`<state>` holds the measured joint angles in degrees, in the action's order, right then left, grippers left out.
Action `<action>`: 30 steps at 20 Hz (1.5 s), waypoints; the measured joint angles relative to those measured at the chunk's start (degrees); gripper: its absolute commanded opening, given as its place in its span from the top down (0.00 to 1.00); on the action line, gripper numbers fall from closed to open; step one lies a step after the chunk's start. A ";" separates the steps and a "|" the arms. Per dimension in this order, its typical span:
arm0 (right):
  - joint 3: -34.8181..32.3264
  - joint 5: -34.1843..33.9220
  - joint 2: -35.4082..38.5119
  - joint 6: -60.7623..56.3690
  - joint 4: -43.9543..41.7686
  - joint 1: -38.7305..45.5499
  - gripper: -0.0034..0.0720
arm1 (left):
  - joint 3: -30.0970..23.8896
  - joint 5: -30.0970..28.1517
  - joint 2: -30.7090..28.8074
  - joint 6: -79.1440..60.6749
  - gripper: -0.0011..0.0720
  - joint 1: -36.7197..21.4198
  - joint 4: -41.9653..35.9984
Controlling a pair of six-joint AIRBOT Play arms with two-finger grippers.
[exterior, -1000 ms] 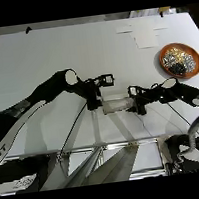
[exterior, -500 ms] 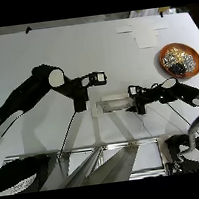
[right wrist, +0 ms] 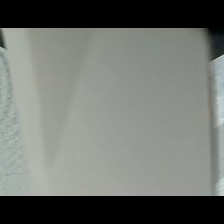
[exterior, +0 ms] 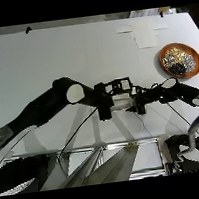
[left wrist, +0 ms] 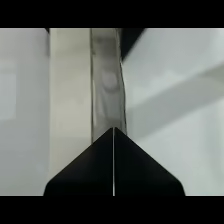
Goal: Fold the box and place the chain.
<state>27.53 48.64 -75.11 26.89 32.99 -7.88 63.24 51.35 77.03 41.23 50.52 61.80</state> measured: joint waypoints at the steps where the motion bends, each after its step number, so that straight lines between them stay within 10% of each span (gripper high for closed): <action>1: 0.00 0.00 0.00 0.00 0.00 0.02 0.36 | 0.00 -3.41 1.27 1.14 0.98 0.28 -0.09; 6: -0.02 0.02 0.00 0.02 0.00 0.00 0.36 | 0.00 -19.54 7.48 10.47 0.98 -1.18 -0.28; 11: -0.02 0.07 0.00 0.02 0.00 0.02 0.36 | 0.00 -23.21 11.93 14.51 0.98 -2.69 -0.33; 30: 0.00 0.04 0.00 0.02 0.00 0.02 0.36 | -2.73 6.51 3.26 11.37 0.98 -4.24 10.36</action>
<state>27.53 48.69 -75.11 26.92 32.99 -7.86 60.51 57.87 80.29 52.60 46.28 72.16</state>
